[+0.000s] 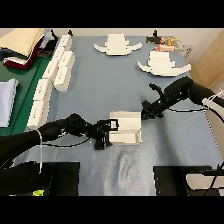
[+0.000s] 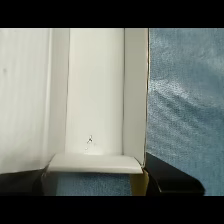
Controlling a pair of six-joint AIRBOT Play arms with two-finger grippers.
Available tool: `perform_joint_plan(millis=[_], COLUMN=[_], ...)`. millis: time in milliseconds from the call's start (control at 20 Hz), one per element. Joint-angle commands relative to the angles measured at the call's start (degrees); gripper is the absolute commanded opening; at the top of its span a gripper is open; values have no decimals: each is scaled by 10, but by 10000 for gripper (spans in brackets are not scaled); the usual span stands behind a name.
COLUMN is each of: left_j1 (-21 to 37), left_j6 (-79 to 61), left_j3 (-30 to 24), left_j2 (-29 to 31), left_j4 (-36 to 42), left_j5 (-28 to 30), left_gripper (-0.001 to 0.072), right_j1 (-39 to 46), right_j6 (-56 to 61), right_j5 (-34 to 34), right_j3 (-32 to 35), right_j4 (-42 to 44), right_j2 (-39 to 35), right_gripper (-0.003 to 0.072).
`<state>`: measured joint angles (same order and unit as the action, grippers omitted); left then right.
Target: Fold the box.
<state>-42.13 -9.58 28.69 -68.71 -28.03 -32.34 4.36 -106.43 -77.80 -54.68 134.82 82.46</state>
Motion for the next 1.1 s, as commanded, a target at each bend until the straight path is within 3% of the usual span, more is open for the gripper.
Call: perform_joint_plan(millis=[0,350,550,750,1050], left_j1=[0,0,0,0,0], left_j6=[0,0,0,0,0], left_j3=[0,0,0,0,0], left_j2=[0,0,0,0,0], left_j4=[0,0,0,0,0], left_j5=[0,-1,-2,-2,-2], left_gripper=[467,467,467,467,467], right_j1=[-2,-80,-147,-214,-317], right_j6=[-105,-165,-183,-209,-222], right_j5=[-48,-7,76,151,324], right_j3=[-2,9,53,118,238], right_j4=[40,-16,-87,-101,-141], right_j2=[12,-75,-153,-238,-370], right_gripper=[3,3,4,4,4])
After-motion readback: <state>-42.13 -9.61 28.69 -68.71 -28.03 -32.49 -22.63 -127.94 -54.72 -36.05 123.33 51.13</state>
